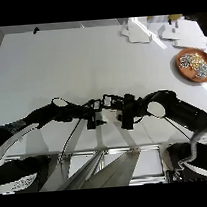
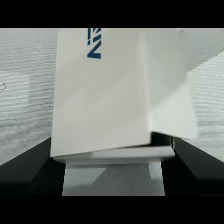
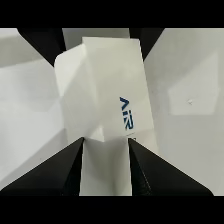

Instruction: Fold the box and place the chain.

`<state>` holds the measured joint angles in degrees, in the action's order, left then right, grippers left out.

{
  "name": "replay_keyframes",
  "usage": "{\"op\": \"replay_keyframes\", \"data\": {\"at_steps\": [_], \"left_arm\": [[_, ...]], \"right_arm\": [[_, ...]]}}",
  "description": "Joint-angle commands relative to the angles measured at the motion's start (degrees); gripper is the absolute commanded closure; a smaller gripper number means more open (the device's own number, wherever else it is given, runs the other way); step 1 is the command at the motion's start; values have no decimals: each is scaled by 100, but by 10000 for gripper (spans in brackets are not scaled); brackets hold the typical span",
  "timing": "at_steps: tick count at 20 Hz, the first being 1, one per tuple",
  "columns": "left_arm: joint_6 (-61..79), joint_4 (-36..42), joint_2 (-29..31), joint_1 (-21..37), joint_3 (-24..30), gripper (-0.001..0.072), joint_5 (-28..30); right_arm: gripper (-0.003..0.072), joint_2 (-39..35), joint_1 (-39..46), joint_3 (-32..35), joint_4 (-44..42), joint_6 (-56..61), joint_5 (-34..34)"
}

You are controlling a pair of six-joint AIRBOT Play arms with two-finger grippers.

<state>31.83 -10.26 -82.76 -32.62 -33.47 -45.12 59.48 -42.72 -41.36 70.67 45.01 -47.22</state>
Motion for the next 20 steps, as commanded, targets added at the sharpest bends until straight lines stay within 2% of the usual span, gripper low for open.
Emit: {"op": "replay_keyframes", "data": {"at_steps": [1, 4, 8, 14, 17, 20], "left_arm": [[-15, 20, 4, 2, 2, 501, 31], [-15, 20, 4, 2, 2, 501, 31], [-15, 20, 4, 2, 2, 501, 31], [-15, 20, 7, 2, 2, 501, 31], [-15, 20, 4, 2, 2, 501, 31], [-15, 20, 4, 2, 2, 501, 31]], "right_arm": [[365, -240, 0, -2, -46, -4, -28], [365, -262, 0, -2, 76, -15, -120], [365, -264, 0, -2, 664, -55, -472], [371, -251, 0, 0, 693, -361, -424], [401, -197, 0, 0, 695, -354, -264], [555, -192, 0, 0, 702, -352, -116]]}}
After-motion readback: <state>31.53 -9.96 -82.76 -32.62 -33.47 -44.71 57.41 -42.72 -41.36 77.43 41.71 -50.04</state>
